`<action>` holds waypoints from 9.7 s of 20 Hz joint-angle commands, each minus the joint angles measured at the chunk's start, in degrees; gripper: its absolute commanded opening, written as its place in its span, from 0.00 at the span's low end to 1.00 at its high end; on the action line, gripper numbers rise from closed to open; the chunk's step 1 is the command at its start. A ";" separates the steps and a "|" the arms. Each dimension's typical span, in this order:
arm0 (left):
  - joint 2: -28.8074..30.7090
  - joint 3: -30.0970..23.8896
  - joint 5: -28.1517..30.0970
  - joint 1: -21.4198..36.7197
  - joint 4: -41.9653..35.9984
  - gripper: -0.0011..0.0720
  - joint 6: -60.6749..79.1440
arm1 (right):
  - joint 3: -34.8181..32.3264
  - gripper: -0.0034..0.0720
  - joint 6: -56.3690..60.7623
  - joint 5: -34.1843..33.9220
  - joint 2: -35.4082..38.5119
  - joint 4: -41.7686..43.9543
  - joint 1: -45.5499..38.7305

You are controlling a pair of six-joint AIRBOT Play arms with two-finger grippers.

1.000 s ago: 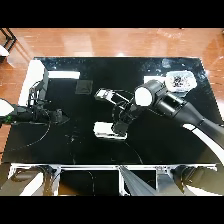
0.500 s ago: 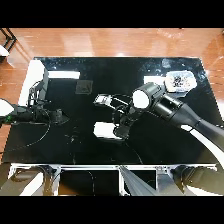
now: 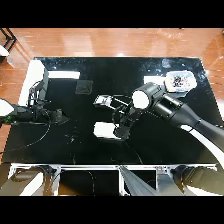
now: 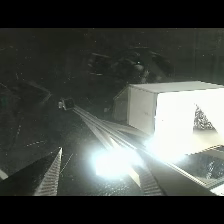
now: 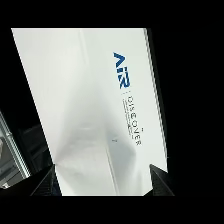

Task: Fold the box and place the chain.

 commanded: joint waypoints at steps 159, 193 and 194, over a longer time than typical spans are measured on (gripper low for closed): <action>-0.04 0.00 0.20 0.04 0.02 0.79 0.02 | 1.70 0.35 15.23 1.31 0.31 -4.85 4.94; -0.81 0.00 3.41 -0.07 -2.82 0.80 0.04 | -37.07 0.07 40.04 -43.98 16.06 41.38 -1.64; -0.81 0.00 3.41 -0.07 -2.82 0.80 0.04 | -37.07 0.07 40.04 -43.95 16.04 41.38 -1.62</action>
